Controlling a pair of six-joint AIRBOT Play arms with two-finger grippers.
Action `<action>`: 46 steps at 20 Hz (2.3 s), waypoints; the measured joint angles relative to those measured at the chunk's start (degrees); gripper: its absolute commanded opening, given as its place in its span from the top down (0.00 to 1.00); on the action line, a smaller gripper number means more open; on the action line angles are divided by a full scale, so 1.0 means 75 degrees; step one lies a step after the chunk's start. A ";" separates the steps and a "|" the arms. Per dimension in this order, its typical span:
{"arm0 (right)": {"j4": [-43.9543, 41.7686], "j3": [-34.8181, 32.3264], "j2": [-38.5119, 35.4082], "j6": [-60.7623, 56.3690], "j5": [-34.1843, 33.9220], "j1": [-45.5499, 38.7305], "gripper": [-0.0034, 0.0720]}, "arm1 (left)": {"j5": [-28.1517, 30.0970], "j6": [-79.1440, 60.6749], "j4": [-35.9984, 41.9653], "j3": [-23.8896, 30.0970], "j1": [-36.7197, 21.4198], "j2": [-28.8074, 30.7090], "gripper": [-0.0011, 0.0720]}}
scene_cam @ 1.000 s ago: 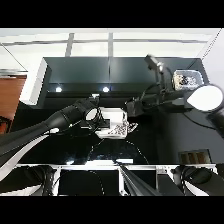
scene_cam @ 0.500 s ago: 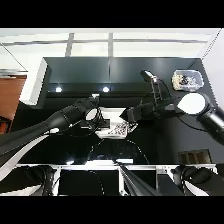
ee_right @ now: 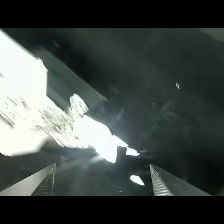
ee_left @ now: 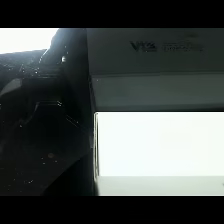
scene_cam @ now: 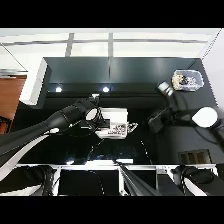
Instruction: Fold the box and place the chain.
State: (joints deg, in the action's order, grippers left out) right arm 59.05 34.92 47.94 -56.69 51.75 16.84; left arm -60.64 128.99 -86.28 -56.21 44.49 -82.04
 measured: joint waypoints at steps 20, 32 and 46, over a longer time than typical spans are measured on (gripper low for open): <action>-0.3223 -0.0367 0.2713 0.9334 -0.1411 0.0694 0.02 | 0.0058 0.0000 0.0000 0.0000 0.0000 0.0000 0.94; -0.3765 -0.0283 0.3383 0.9655 -0.1186 0.0708 0.02 | 0.0067 0.0000 0.0003 0.0000 0.0000 0.0000 0.94; -0.3276 -0.0277 0.3287 0.8670 -0.1279 0.0749 0.93 | 0.0061 0.0015 0.0000 0.0000 0.0000 0.0000 0.94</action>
State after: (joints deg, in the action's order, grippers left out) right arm 34.48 32.84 72.60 8.34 42.15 22.46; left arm -60.18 129.10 -86.28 -56.21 44.49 -82.04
